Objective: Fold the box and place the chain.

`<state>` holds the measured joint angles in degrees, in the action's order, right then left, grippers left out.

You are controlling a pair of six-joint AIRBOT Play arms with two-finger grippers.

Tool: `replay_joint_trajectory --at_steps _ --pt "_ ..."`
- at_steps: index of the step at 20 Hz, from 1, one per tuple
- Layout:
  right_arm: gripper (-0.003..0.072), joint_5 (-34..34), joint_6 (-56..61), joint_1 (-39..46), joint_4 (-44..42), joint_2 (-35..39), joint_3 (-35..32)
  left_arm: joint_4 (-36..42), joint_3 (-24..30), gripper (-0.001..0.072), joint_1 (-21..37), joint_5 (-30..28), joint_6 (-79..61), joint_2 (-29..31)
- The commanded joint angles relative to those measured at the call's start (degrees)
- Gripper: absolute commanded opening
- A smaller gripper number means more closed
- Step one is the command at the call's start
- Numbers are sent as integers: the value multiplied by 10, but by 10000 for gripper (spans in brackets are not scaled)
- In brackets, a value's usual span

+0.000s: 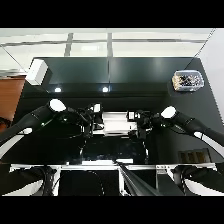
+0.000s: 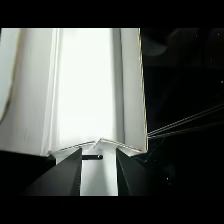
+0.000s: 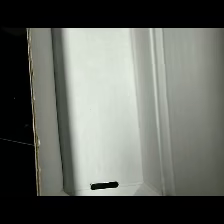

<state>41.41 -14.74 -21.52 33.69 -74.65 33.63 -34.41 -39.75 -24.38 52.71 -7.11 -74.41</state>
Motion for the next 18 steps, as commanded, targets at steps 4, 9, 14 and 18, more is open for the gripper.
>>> replay_joint_trajectory --at_steps 4,9,14,18 --pt "487 1 -1 0 0 0 0 53 0 214 -9 -26 0 -26" --pt "487 1 -1 0 0 0 0 51 0 87 -13 -33 0 -27" --pt "487 1 -1 0 0 0 0 49 0 146 -35 -56 0 -27" --pt "487 1 -1 0 0 0 0 42 -1 31 -35 -53 3 -25"
